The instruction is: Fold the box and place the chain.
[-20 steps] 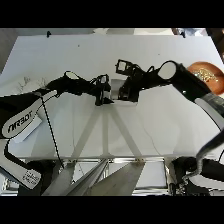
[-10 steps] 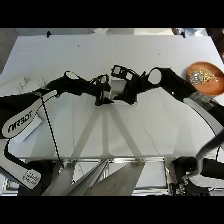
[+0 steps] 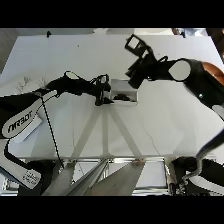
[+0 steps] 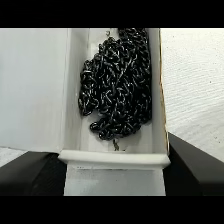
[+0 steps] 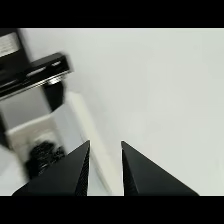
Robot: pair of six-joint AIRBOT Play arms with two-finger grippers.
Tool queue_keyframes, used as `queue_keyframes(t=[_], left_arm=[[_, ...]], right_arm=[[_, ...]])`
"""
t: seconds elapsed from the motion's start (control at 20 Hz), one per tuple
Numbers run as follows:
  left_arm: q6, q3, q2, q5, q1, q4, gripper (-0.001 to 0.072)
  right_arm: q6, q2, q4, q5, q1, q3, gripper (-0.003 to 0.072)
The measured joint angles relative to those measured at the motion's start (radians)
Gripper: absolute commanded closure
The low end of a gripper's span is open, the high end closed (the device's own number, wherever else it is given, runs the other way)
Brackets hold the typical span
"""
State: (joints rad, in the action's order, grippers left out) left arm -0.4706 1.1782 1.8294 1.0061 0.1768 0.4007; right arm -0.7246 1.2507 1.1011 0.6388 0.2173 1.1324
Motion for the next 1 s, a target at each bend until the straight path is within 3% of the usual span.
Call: queue_keyframes(t=[0.35, 0.7, 1.0], left_arm=[[0.0, 0.0, 0.0, 0.0, 0.0, 0.0, 0.069], [0.0, 0.0, 0.0, 0.0, 0.0, 0.0, 0.069], [0.0, 0.0, 0.0, 0.0, 0.0, 0.0, 0.069]], right_arm=[[-0.031, 0.161, -0.078, -0.05, -0.138, 0.006, 0.0426], [0.122, 0.217, -0.085, 0.233, -0.116, 0.006, 0.0368], [0.261, 0.193, -0.158, 0.319, -0.099, 0.008, 0.0368]])
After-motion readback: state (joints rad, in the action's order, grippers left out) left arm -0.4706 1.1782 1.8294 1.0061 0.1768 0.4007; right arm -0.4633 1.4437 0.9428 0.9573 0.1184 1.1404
